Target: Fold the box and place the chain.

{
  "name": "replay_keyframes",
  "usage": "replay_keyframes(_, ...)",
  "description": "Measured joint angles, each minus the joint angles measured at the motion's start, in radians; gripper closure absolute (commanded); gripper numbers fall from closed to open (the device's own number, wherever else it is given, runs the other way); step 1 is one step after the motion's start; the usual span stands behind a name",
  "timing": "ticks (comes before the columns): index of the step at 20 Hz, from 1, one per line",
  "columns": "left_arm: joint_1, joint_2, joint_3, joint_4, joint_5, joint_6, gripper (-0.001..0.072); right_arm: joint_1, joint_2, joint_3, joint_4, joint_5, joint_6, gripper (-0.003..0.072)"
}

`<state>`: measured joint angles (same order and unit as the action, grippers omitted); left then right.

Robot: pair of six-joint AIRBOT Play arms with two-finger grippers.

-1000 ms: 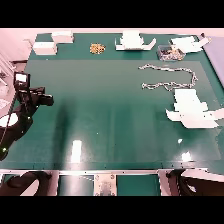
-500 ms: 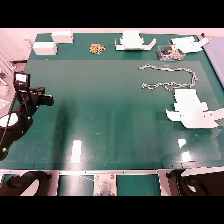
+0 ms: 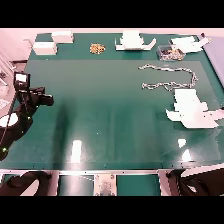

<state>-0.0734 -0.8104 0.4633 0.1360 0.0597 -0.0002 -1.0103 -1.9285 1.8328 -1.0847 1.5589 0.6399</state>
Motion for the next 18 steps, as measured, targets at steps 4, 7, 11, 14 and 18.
replay_keyframes(4, 0.0, 0.0, 0.0, 0.0, 0.0, 0.0, 0.069, 0.002, -0.017, 0.001, 0.005, 0.0, -0.012, 0.0154)
replay_keyframes(7, 0.0, 0.0, 0.0, 0.0, 0.0, 0.0, 0.069, 0.002, -0.044, 0.001, 0.006, 0.015, -0.016, 0.0155)
replay_keyframes(11, 0.0, 0.0, 0.0, 0.0, 0.0, 0.0, 0.069, 0.002, -0.079, 0.001, 0.007, 0.034, -0.021, 0.0157)
replay_keyframes(14, 0.0, 0.0, 0.0, 0.0, 0.0, 0.0, 0.069, 0.002, -0.096, 0.001, 0.008, 0.043, -0.032, 0.0166)
replay_keyframes(18, 0.0, 0.0, 0.0, 0.0, 0.0, 0.0, 0.069, 0.002, -0.126, 0.002, 0.013, 0.073, -0.05, 0.0183)
